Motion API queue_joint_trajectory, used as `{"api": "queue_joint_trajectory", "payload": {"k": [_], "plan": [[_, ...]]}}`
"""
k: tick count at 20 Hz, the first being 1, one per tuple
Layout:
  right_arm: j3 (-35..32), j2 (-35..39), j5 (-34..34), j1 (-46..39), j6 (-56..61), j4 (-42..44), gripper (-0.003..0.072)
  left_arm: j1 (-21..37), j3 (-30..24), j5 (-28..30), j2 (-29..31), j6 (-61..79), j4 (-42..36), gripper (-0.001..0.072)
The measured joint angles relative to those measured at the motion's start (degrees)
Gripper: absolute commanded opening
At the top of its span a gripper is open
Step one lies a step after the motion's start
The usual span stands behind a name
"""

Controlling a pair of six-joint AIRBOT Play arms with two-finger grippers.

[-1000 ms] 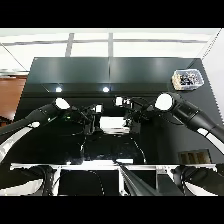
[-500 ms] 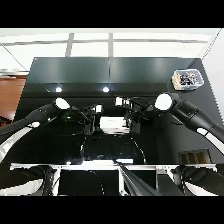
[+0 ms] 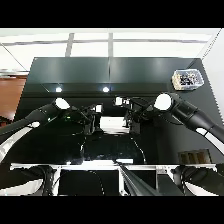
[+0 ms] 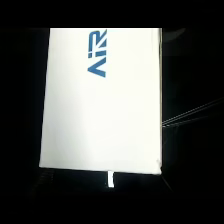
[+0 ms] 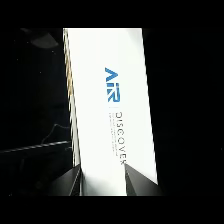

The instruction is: Fold the box and place the chain.

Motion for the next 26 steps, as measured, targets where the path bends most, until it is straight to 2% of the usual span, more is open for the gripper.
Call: {"api": "queue_joint_trajectory", "payload": {"k": [11,17,18,19,23,26], "plan": [[-1.1,0.0,-0.3,0.0,1.3,-0.4,0.0308,0.0,0.0,0.0,0.0,0.0,0.0,0.0354],[-1.1,3.6,0.6,-0.2,5.7,-0.7,0.0307,0.0,0.0,0.0,0.0,0.0,0.0,0.0355],[-1.1,4.7,1.2,-0.6,7.6,-0.4,0.0267,0.0,0.0,0.0,0.0,0.0,0.0,0.0355],[-1.1,5.7,1.9,-1.3,10.8,-0.4,0.0,0.0,0.0,0.0,0.0,0.0,0.0,0.0355],[-3.6,7.9,7.3,-6.2,25.2,2.8,0.0015,0.0,0.0,0.0,0.0,0.0,0.0,0.0354],[-9.4,8.3,5.7,-8.9,30.8,14.2,0.0016,0.0,0.0,0.0,0.0,0.0,0.0,0.0355]]}}
